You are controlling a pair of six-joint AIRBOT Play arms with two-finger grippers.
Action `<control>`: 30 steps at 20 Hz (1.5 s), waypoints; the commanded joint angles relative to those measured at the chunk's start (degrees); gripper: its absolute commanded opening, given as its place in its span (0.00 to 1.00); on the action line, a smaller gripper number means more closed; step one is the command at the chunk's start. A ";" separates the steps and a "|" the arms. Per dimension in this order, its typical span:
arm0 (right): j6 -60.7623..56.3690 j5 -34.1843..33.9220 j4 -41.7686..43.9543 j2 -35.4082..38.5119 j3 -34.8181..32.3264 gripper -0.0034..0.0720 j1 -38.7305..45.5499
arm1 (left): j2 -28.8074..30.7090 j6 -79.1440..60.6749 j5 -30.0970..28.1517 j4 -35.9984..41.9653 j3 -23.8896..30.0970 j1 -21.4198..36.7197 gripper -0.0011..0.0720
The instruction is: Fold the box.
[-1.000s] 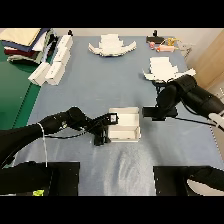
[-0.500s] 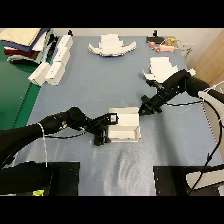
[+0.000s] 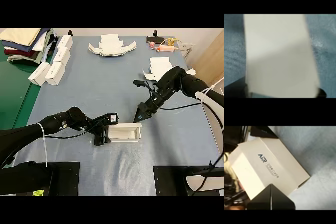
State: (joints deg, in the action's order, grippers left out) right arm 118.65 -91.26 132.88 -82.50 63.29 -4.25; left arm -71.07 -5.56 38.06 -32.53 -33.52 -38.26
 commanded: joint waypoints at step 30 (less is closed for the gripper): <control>27.98 48.43 -25.03 28.63 -25.27 0.82 -28.02 | 0.00 0.00 -0.02 -0.02 0.00 0.02 0.73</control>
